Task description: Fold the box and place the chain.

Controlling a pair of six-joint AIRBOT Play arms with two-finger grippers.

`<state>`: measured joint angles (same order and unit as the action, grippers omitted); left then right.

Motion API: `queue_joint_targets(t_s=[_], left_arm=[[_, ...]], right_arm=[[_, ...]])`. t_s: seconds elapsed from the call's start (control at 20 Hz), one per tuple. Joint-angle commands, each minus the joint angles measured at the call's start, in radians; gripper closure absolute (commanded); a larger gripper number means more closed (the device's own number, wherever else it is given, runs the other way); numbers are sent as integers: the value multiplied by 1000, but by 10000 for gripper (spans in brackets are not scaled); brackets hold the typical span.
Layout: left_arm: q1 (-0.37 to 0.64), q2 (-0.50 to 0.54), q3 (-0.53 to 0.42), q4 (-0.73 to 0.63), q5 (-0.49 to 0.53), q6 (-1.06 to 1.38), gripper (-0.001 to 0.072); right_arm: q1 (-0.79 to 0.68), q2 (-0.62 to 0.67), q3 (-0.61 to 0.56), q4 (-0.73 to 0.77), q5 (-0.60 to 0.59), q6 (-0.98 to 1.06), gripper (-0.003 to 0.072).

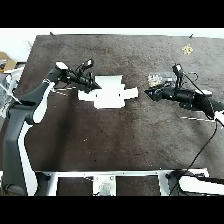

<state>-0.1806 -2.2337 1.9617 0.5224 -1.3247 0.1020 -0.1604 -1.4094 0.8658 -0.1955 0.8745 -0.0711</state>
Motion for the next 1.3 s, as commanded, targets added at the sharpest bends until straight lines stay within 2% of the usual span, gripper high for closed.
queue_joint_targets(t_s=[0.0, 0.25, 0.35, 0.6, 0.95, 1.1, 1.25], left_arm=[[-9, -25, -16, 26, 12, 65, 699], [-18, -30, -16, 63, 31, 82, 698], [-18, -30, -16, 63, 18, 82, 698], [-18, -30, -16, 61, 20, 82, 698], [-18, -30, -16, 61, 31, 82, 698], [-18, -30, -16, 61, 31, 82, 698], [-18, -30, -16, 61, 31, 82, 698]], right_arm=[[51, -1, 0, -3, -11, -87, 230], [145, -1, 0, -3, -64, -222, 226], [171, -1, 0, -5, -83, -282, 27], [237, -3, 0, -110, -124, -369, 26], [351, -153, 124, -290, -113, -378, 25], [376, -199, 156, -304, -113, -378, -3], [401, -230, 164, -385, -156, -378, -3]])
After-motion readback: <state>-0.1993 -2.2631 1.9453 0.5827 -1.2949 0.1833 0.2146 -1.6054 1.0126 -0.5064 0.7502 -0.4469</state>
